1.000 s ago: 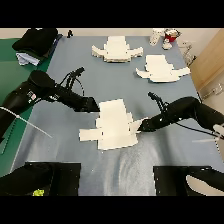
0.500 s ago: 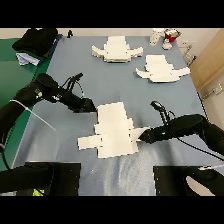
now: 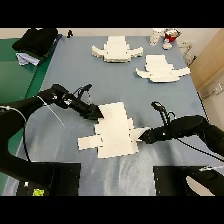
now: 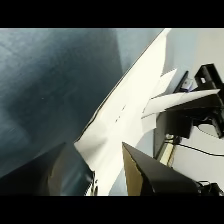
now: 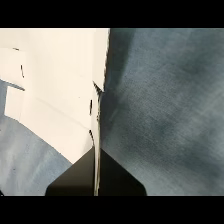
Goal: Fold the box.
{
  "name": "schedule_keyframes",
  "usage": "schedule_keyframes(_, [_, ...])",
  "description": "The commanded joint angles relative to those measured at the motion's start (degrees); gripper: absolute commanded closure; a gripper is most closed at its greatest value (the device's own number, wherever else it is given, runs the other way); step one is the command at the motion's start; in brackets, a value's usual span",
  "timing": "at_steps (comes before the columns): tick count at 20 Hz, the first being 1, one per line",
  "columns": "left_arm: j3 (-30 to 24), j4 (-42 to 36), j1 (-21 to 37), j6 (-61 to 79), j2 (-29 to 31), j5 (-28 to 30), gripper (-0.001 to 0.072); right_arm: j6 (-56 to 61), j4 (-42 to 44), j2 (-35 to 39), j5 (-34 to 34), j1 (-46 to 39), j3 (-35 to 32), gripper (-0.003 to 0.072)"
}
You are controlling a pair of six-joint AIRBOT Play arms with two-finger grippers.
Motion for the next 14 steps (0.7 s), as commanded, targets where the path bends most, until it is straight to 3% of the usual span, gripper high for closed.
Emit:
schedule_keyframes(1, [0.7, -6.8, 0.1, 8.3, -3.8, -4.2, 0.0188, 0.0, -0.2, 0.0, 0.1, 0.1, 0.0, 0.0684])
schedule_keyframes(6, [3.4, -6.4, 0.0, 10.3, -5.0, -7.2, 0.0189, 0.0, -0.2, 0.0, 0.1, 0.1, 0.0, 0.0684])
schedule_keyframes(7, [4.0, -6.0, 0.0, 10.4, -5.0, -7.4, 0.0314, 0.0, -0.2, 0.0, 0.1, 0.1, 0.0, 0.0684])
schedule_keyframes(8, [4.6, -4.9, 0.0, 11.4, -5.0, -8.2, 0.0499, 0.0, -0.2, 0.0, 0.1, 0.1, 0.0, 0.0684])
schedule_keyframes(9, [4.9, -4.0, -0.3, 11.7, -5.0, -9.2, 0.0542, 0.0, -0.2, 0.0, 0.0, 0.1, 0.0, 0.0684])
schedule_keyframes(14, [5.0, -1.3, -3.1, 12.3, -5.0, -10.1, 0.0541, 0.0, -0.4, -0.1, 0.1, 0.0, 0.0, 0.0684])
